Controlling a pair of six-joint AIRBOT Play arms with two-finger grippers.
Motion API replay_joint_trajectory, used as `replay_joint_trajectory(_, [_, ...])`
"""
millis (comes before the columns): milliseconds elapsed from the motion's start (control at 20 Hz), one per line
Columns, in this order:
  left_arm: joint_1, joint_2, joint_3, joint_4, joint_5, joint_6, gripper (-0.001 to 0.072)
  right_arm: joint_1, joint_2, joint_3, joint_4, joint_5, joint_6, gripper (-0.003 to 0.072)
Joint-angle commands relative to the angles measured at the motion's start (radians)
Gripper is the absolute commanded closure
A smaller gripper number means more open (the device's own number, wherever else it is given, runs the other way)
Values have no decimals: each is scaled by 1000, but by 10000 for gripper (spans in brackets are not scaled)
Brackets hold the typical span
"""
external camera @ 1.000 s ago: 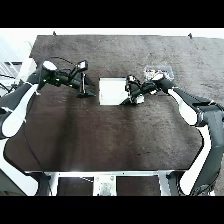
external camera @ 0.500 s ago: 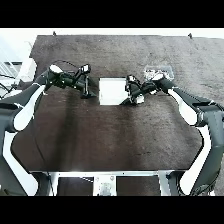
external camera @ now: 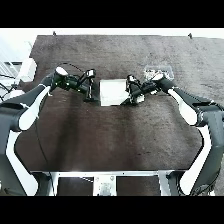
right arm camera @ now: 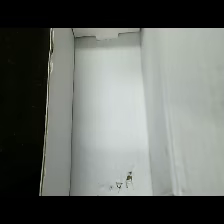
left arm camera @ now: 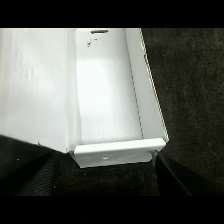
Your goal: Fold the box and place the chain.
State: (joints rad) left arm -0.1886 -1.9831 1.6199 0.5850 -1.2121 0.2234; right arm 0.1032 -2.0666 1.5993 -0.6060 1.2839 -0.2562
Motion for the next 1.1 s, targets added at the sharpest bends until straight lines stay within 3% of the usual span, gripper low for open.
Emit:
replay_joint_trajectory(0, [-10,-2,1,23,11,-5,-11,1,0,0,3,0,2,130])
replay_joint_trajectory(300, [-13,-2,1,82,2,-13,-11,1,0,0,3,0,2,130])
replay_joint_trajectory(1050, [-14,-29,-3,5,-20,-5,-11,2,0,0,3,0,2,130])
